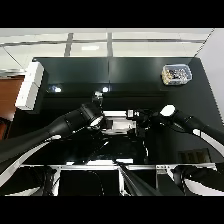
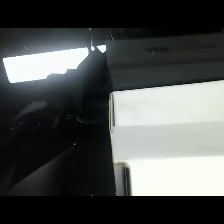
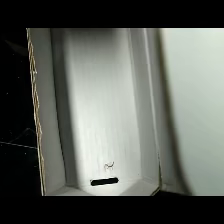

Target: Fold the box and place the chain.

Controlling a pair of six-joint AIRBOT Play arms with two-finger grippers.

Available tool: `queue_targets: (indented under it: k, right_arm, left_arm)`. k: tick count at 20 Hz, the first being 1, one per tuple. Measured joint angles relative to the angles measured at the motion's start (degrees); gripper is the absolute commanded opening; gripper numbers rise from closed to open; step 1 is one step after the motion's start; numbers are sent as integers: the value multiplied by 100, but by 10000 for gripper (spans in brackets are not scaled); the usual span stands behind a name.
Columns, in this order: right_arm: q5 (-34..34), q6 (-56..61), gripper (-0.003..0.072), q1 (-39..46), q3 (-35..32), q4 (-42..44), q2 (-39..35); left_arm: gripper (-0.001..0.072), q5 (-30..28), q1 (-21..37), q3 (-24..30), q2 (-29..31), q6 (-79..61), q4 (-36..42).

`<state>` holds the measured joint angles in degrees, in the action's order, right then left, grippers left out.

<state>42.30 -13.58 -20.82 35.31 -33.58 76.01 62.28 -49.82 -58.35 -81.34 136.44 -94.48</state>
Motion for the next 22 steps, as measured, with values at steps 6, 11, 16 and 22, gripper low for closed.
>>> queue_targets:
  k: [6, 11, 16, 22]
  right_arm:
    - [-22, 7, 432, 0, 2, 4, 0]
    - [-22, 9, 432, 0, 2, 9, 0]
    - [-20, 9, 432, 0, 2, 7, -2]
    - [-20, 11, 432, 0, 2, 13, -2]
  left_arm:
    - [369, -138, 133, -363, -411, -20, 385]
    - [335, 28, 269, -710, -785, -48, 782]
    - [35, 203, 387, -793, -881, -109, 901]
    - [320, 260, 439, -813, -903, -166, 968]
